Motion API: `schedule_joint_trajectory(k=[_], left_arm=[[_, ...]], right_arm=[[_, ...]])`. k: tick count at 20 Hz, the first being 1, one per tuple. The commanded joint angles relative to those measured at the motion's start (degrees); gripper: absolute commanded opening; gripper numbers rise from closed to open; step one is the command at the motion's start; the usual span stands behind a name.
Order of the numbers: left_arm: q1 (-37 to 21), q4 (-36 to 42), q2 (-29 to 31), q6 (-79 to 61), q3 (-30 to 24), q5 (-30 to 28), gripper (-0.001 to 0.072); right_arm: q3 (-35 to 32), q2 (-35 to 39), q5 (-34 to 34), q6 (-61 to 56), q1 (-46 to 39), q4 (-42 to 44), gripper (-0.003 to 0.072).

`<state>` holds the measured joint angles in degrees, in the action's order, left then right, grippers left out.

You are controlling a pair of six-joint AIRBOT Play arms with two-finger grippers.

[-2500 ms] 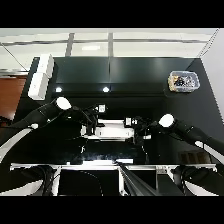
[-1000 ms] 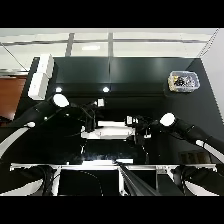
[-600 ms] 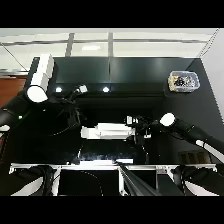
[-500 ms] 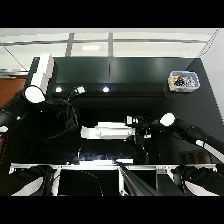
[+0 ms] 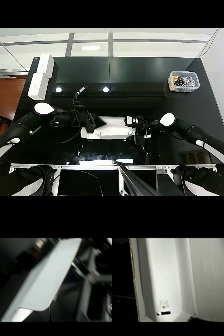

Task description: Fold the box and place the chain.

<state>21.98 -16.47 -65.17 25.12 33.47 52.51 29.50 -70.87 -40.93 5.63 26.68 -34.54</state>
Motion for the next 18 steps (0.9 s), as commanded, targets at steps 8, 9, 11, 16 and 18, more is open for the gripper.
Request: schedule_joint_trajectory(k=[8,9,11,16,18], left_arm=[[7.5,-14.0,-7.2,0.9,0.6,-18.6,0.0029],[8.0,-14.9,-7.2,0.9,0.8,-17.8,0.0029],[7.8,-15.1,-7.2,0.9,1.7,-15.7,0.0029],[4.9,-20.7,-0.4,1.0,4.9,-15.6,0.0029],[1.6,-26.4,4.6,1.3,4.9,-10.2,0.003]], right_arm=[[0.0,0.0,0.0,0.0,0.0,0.0,0.0371],[0.0,0.0,0.0,0.0,0.0,0.0,0.0371],[0.0,0.0,0.0,0.0,0.0,0.0,0.0371],[0.0,0.0,0.0,0.0,0.0,0.0,0.0371],[0.0,0.0,0.0,0.0,0.0,0.0,0.0371]])
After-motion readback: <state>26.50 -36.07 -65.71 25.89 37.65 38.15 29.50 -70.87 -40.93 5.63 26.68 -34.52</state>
